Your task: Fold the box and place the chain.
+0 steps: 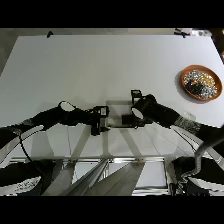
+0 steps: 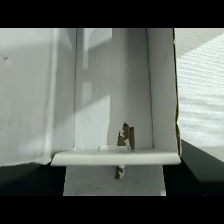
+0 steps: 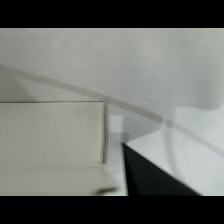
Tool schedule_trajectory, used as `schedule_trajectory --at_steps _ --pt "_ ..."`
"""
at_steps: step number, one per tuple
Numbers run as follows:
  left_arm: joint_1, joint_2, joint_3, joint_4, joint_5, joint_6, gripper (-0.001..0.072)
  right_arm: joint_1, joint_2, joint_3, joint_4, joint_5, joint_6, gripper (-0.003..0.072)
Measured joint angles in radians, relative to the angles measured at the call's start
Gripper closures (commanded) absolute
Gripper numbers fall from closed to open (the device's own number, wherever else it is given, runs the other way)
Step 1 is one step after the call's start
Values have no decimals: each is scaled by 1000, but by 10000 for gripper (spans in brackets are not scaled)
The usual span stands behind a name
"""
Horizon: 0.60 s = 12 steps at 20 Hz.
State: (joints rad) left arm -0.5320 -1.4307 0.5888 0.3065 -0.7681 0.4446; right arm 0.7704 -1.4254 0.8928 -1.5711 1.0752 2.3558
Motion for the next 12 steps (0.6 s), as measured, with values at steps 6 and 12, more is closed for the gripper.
schedule_trajectory --at_steps 6,12 --pt "0 0 0 -2 -1 -1 378 0 -1 18 6 -33 -3 536" --pt "0 0 0 0 0 -1 378 0 -1 28 -2 -3 -37 677"
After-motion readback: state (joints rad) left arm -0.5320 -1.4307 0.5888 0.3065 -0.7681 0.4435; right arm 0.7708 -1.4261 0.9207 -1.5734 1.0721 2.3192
